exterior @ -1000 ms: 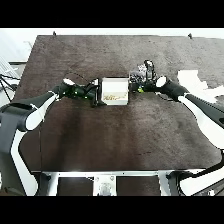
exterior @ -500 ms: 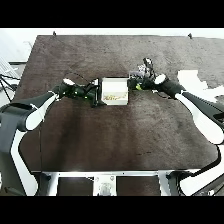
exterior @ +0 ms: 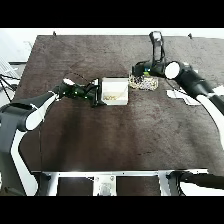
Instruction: Fold the box and place the chain.
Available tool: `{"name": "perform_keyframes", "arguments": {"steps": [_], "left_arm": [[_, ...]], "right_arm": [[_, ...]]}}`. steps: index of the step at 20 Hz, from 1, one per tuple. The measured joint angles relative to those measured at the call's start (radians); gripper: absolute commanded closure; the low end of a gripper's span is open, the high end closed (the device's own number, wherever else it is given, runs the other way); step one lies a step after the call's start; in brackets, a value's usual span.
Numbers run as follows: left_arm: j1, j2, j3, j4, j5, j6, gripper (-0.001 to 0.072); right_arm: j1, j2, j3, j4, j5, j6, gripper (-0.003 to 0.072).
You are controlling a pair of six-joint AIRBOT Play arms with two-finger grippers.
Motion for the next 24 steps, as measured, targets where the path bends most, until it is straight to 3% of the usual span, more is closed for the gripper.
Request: {"name": "perform_keyframes", "arguments": {"steps": [10,24], "left_arm": [[0.000,0.000,0.000,0.000,0.000,0.000,0.0260],[0.000,0.000,0.000,0.000,-0.001,0.000,0.0260]], "right_arm": [[0.179,0.260,0.008,-0.354,0.105,0.148,0.0684],[0.338,0.296,0.074,-0.435,0.147,0.207,0.0683]]}}
